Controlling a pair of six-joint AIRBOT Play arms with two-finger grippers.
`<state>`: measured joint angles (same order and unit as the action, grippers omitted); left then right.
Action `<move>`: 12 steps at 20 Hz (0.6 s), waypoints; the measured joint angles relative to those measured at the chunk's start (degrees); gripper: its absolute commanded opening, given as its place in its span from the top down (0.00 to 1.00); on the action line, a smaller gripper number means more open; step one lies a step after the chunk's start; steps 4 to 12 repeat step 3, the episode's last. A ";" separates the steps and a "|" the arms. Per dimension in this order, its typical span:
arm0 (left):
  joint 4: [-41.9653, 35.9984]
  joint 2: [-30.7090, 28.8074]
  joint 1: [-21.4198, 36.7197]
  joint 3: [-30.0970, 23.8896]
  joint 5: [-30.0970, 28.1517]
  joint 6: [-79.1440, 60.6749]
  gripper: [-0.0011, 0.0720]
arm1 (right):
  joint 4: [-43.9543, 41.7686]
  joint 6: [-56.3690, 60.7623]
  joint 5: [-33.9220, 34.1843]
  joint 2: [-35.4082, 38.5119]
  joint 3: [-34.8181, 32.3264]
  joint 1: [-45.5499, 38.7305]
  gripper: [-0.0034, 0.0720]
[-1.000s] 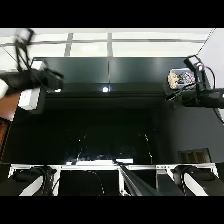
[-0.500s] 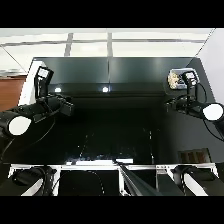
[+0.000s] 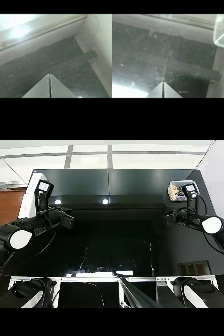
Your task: Fold the box and place the chain.
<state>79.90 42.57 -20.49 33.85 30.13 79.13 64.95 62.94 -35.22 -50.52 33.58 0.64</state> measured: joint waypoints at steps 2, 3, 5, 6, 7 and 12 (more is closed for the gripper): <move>-0.02 0.00 0.00 0.00 0.00 0.00 0.95 | 0.02 0.09 0.02 0.00 0.00 0.00 0.94; 0.00 0.00 0.00 0.00 0.00 0.02 0.95 | 0.07 0.09 0.04 0.00 0.00 0.00 0.94; 0.00 0.00 0.00 0.00 0.00 0.02 0.95 | 0.07 0.09 0.04 0.00 0.00 0.00 0.94; 0.00 0.00 0.00 0.00 0.00 0.02 0.95 | 0.07 0.09 0.04 0.00 0.00 0.00 0.94; 0.00 0.00 0.00 0.00 0.00 0.02 0.95 | 0.07 0.09 0.04 0.00 0.00 0.00 0.94; 0.00 0.00 0.00 0.00 0.00 0.02 0.95 | 0.07 0.09 0.04 0.00 0.00 0.00 0.94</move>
